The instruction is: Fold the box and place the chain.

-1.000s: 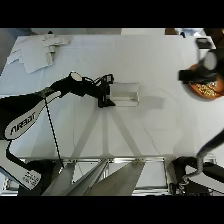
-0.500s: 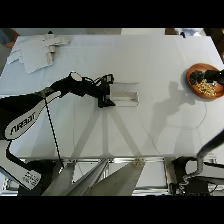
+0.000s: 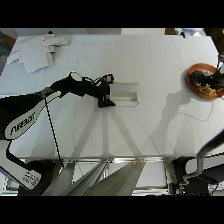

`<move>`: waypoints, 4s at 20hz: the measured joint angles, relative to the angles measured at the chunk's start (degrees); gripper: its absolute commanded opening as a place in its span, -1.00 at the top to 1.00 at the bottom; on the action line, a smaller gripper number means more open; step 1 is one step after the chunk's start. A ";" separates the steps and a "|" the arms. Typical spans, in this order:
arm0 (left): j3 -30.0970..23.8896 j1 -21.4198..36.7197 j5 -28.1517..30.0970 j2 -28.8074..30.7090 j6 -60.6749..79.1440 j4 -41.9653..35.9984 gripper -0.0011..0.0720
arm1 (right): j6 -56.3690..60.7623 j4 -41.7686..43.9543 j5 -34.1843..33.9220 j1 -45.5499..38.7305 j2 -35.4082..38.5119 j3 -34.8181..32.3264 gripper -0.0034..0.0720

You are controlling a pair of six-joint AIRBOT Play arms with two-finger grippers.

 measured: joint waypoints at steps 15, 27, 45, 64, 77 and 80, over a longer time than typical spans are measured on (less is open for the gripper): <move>0.00 0.00 0.00 0.00 0.00 0.00 0.05 | -1.29 0.44 6.01 2.14 7.02 0.28 0.87; 0.00 0.00 0.00 0.00 0.02 0.00 0.05 | -4.39 3.06 20.81 24.96 18.45 0.26 0.88; 0.00 0.00 0.00 0.00 0.00 0.00 0.05 | -9.20 7.82 22.49 55.69 20.00 0.26 0.88; 0.00 0.00 0.00 0.00 0.00 0.00 0.05 | -22.29 21.57 12.94 60.15 18.08 0.24 0.16; 0.00 0.00 0.00 0.00 0.00 0.00 0.05 | -33.66 18.71 19.65 42.49 23.96 0.26 -0.21; 0.00 0.00 0.00 0.00 0.02 0.02 0.05 | -46.49 22.93 21.07 35.63 21.86 0.26 -0.44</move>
